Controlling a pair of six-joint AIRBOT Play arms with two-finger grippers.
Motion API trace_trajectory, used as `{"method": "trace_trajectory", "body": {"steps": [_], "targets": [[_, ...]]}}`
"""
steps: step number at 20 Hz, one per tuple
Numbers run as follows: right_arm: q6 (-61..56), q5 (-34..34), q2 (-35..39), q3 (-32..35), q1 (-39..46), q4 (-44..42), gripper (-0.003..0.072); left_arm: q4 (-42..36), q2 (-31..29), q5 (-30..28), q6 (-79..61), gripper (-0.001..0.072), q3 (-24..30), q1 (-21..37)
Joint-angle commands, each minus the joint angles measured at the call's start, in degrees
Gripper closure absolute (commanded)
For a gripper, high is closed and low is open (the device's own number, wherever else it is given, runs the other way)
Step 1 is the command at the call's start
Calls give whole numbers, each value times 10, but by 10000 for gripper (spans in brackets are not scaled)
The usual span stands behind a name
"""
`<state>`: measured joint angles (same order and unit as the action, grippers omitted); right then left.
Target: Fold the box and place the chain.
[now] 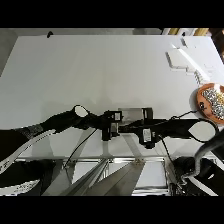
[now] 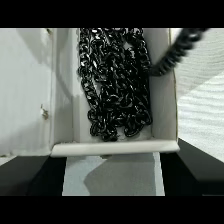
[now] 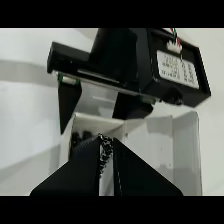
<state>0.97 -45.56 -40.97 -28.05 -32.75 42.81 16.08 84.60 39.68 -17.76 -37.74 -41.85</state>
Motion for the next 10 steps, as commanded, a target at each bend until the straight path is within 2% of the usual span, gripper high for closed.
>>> {"method": "trace_trajectory", "body": {"steps": [1, 6, 8, 10], "targets": [[-19, 45, -40, 0, -29, -13, 674, 0, 0, 0, 0, 542, 0, 0], [-20, 47, -92, 0, -29, 1, 664, 0, 0, 0, 0, 542, 0, 0], [-21, 48, -91, -1, -29, 38, 552, 0, 0, 0, 0, 542, 0, 0], [-22, 28, -68, -2, -14, 86, 552, 0, 0, 0, 0, 542, 0, 0]]}}
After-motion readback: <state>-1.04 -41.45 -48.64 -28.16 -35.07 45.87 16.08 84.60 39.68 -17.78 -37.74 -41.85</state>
